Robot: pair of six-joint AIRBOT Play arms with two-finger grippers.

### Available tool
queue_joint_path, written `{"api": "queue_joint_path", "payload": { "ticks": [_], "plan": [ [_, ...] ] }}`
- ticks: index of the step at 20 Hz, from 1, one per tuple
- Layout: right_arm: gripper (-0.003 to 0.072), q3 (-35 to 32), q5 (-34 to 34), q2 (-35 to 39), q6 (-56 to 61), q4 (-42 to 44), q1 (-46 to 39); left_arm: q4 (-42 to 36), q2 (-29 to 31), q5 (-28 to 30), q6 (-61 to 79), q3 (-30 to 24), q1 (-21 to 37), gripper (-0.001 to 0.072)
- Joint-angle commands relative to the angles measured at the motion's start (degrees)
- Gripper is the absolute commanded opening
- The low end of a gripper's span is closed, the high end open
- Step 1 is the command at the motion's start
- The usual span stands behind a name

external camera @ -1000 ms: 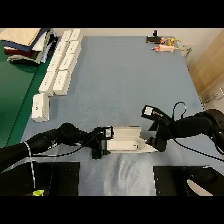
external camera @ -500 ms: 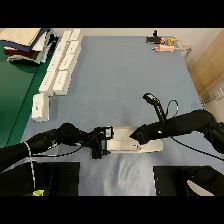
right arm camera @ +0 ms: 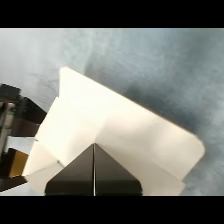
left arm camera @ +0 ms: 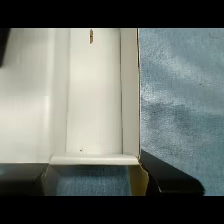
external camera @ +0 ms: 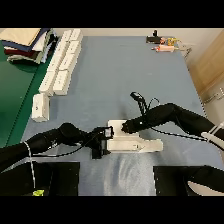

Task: Fold the box.

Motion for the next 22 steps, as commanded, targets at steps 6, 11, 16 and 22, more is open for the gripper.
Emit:
{"api": "queue_joint_path", "payload": {
  "ticks": [6, 11, 16, 22],
  "plan": [
    [0.0003, 0.33, -0.07, -4.55, -2.62, -0.31, 1.51, 0.00, 0.00, 0.02, 0.13, 0.04, 0.02, 0.0427],
    [0.0003, 2.67, -1.20, 1.73, -2.99, -4.09, 1.44, 0.00, 0.00, 0.02, 0.13, 0.04, 0.02, 0.0427],
    [0.0003, 3.13, -8.72, 14.78, 0.28, -17.07, 0.72, 0.00, 0.00, 0.02, 0.13, 0.04, 0.02, 0.0427],
    [0.0024, -3.72, -26.86, 30.25, -10.45, -23.63, 1.51, 0.02, 0.00, 0.02, 0.13, 0.04, 0.02, 0.0427]
  ]
}}
